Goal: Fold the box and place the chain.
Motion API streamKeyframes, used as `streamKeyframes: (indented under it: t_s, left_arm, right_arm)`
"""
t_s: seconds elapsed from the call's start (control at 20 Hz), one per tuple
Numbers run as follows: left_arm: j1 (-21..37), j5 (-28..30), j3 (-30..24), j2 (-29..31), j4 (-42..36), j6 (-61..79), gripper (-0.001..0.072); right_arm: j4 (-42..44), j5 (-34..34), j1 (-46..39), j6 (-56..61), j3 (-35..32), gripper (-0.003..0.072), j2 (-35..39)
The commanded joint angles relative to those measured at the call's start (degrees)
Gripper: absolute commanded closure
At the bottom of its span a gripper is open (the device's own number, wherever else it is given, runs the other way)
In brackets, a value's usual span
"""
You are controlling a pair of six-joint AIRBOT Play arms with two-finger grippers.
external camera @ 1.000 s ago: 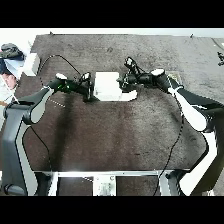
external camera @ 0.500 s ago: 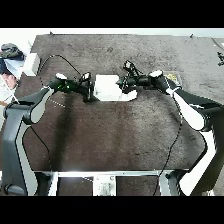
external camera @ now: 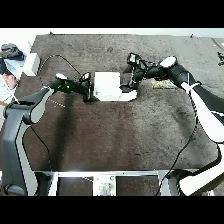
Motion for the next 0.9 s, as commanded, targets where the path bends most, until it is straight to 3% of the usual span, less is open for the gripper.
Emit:
streamKeyframes:
  t_s: [0.0, 0.15, 0.2, 0.5, 0.55, 0.6, 0.75, 0.8, 0.85]
  left_arm:
    - [0.0, 0.1, 0.0, 0.0, 0.0, 0.0, 0.0243]
    - [0.0, 0.1, 0.0, 0.0, 0.0, 0.0, 0.0243]
    - [0.0, 0.1, 0.0, 0.0, 0.0, 0.0, 0.0243]
    - [0.0, 0.1, 0.0, 0.0, 0.0, 0.0, 0.0243]
    - [0.0, 0.1, 0.0, 0.0, 0.0, 0.0, 0.0243]
    - [0.0, 0.1, 0.0, 0.0, 0.0, 0.0, 0.0243]
    - [0.0, 0.1, 0.0, 0.0, 0.0, 0.0, 0.0243]
    - [0.0, 0.1, 0.0, 0.0, 0.0, 0.0, 0.0243]
    - [0.0, 0.1, 0.0, 0.0, 0.0, 0.0, 0.0243]
  right_arm:
    - [-11.3, 4.3, 1.7, 1.9, 0.0, 0.0001, -0.2]
    - [-14.4, 4.3, 3.3, 1.9, 0.0, 0.0016, -3.3]
    - [-14.8, 4.1, 3.7, 1.9, 0.0, 0.0111, -4.2]
    - [-12.3, 1.7, 3.8, 1.9, 0.0, 0.0116, -7.1]
    - [-11.7, 0.9, 3.8, 1.9, 0.0, 0.0264, -7.3]
    - [-10.6, 0.0, 3.8, 1.9, 0.0, 0.0342, -7.3]
    - [-6.0, -0.4, 3.8, 1.9, 0.0, 0.0356, -7.3]
    - [-5.2, -0.4, 4.0, 1.9, 0.0, 0.0517, -7.3]
    - [-4.6, -0.4, 4.3, 1.9, 0.0, 0.0536, -7.5]
